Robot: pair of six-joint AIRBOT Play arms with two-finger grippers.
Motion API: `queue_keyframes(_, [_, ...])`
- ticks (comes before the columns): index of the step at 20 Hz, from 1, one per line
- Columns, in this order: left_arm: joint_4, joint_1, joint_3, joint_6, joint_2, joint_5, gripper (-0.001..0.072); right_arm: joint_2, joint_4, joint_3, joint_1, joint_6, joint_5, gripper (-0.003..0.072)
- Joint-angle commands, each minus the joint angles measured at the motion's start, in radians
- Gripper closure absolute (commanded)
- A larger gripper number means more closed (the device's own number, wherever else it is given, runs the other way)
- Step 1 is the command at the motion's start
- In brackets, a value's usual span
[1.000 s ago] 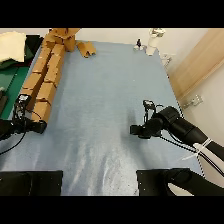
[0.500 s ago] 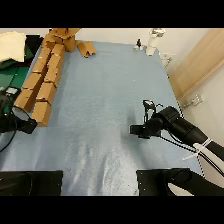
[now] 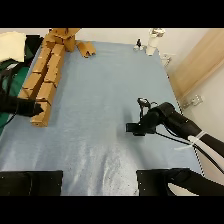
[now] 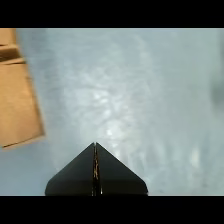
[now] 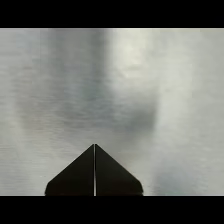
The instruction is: Fold the box.
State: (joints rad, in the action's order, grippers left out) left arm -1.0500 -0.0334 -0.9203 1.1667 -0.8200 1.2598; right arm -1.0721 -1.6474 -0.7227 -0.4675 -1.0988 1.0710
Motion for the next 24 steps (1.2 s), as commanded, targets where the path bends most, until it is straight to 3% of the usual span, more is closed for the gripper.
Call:
queue_keyframes(1, [0.016, 0.127, -0.215, 0.154, -0.244, 0.119, 0.0697, -0.078, -0.045, -0.125, 0.001, -0.073, 0.001, 0.0682])
queue_keyframes(4, [0.013, 0.277, -0.322, 0.173, -0.43, 0.035, 0.0699, -0.153, -0.056, -0.283, 0.001, -0.103, 0.016, 0.0682])
queue_keyframes(10, [-0.1, 0.461, -0.324, 0.263, -0.623, -0.063, 0.0698, -0.334, -0.075, -0.549, 0.001, -0.108, 0.064, 0.0683])
queue_keyframes(15, [-0.106, 0.483, -0.323, 0.291, -0.653, -0.092, 0.0698, -0.415, -0.115, -0.576, 0.0, -0.107, 0.059, 0.0682])
queue_keyframes(24, [-0.105, 0.483, -0.323, 0.288, -0.657, -0.075, 0.0697, -0.417, -0.111, -0.575, 0.0, -0.106, 0.089, 0.0682])
